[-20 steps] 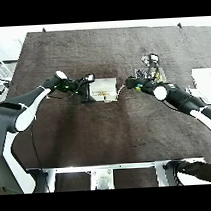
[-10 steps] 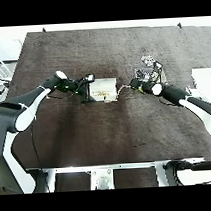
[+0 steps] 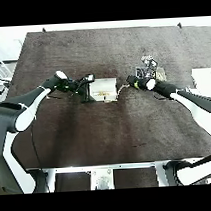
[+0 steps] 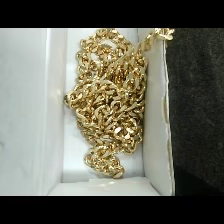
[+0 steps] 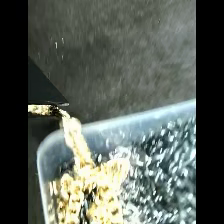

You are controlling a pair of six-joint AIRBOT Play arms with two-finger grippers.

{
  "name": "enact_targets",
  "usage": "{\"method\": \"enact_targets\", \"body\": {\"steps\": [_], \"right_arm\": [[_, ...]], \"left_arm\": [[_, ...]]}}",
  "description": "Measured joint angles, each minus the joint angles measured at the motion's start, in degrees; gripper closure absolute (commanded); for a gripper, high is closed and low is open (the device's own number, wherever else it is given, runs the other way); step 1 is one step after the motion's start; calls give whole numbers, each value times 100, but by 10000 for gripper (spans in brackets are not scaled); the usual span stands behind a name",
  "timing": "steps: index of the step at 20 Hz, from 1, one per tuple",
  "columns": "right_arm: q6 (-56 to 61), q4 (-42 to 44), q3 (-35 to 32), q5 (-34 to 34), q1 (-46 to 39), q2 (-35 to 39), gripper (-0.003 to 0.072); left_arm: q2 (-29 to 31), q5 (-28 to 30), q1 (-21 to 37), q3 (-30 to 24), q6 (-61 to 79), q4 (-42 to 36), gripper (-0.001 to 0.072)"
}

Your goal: Fold the box and place the chain.

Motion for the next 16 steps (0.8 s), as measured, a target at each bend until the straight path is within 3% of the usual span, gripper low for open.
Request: {"method": "enact_targets", "body": {"steps": [10,16], "right_arm": [[-988,-55,-31,254,444,2741,675],[-1119,-186,-7,455,811,3703,675]], "left_arm": [[0,0,0,0,0,-2,243],[0,0,0,0,0,0,243]]}}
